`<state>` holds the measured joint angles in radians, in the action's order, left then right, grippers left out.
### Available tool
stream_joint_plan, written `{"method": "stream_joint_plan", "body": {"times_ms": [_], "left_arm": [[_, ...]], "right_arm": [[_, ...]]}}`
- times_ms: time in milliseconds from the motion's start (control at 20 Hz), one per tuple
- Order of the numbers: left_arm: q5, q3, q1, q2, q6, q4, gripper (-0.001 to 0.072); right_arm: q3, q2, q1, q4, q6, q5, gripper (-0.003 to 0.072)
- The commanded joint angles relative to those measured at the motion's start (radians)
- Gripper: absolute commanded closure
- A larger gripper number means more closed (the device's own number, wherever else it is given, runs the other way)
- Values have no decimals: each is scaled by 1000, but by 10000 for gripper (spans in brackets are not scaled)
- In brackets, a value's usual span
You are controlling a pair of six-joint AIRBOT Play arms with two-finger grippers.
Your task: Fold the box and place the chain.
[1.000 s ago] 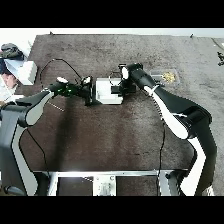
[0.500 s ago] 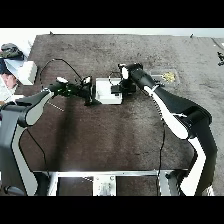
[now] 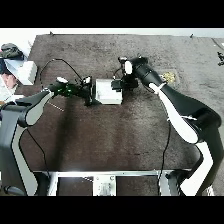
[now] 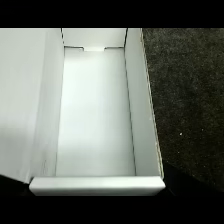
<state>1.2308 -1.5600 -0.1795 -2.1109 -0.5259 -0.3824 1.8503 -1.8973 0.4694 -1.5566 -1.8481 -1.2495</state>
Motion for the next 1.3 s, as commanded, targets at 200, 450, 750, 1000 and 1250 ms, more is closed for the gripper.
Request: {"method": "stream_joint_plan", "body": {"times_ms": [200, 450, 750, 1000, 1250], "left_arm": [[-1, 0, 0, 0, 2, 1, 239], [-1, 0, 0, 0, 2, 1, 239], [-1, 0, 0, 0, 2, 1, 239], [0, 0, 0, 0, 2, 1, 239], [0, 0, 0, 0, 2, 1, 240]], "right_arm": [[1, 219, -86, -85, 235, 76, 270], [0, 212, -308, -121, 259, 110, 285], [2, 60, -478, -43, 292, 193, 383], [3, -30, -504, -23, 330, 158, 384], [2, -71, -499, 18, 364, 155, 413]]}}
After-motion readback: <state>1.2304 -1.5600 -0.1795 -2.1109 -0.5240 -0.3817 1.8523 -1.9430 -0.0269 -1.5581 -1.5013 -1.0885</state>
